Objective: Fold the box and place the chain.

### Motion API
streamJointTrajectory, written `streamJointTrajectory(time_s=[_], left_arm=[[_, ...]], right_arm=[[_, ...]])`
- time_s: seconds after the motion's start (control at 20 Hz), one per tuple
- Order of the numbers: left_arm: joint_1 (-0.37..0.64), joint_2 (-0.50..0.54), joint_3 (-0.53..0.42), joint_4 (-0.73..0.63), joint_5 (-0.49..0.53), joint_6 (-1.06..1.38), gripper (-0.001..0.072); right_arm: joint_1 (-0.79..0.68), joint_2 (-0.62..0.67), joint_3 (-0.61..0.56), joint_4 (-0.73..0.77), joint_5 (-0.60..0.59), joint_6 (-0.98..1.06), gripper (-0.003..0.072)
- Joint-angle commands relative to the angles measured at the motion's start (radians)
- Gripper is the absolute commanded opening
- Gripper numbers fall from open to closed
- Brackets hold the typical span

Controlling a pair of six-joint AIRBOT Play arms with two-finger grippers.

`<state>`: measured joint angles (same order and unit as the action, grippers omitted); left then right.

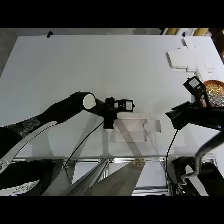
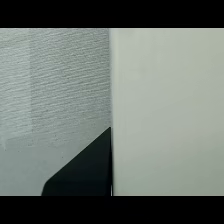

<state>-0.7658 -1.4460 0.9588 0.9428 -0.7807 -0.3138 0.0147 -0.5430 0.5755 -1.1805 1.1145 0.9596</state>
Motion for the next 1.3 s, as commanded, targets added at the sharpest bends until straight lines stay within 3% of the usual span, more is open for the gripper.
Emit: streamJointTrajectory(time_s=[0.0, 0.2, 0.45, 0.7, 1.25], left_arm=[[0.0, -0.01, 0.001, -0.004, 0.007, 0.004, 0.0005], [0.0, -0.03, 0.001, -0.014, 0.001, 0.048, 0.0002], [0.002, 0.016, 0.001, -0.003, 0.056, 0.048, 0.0005], [0.0, -0.021, 0.001, -0.007, 0.004, 0.048, 0.0005], [0.0, -0.063, 0.001, 0.001, 0.007, 0.048, 0.0006]], right_arm=[[0.001, 0.0, 0.0, 0.0, 0.0, 0.0, 0.0339], [0.001, 0.0, 0.0, 0.0, 0.0, 0.0, 0.0339], [0.001, 0.0, 0.0, 0.001, -0.002, 0.0, 0.0339], [0.001, 0.0, 0.0, 0.001, -0.002, 0.0, 0.0339], [0.001, 0.0, 0.0, 0.004, -0.001, 0.0, 0.0339]])
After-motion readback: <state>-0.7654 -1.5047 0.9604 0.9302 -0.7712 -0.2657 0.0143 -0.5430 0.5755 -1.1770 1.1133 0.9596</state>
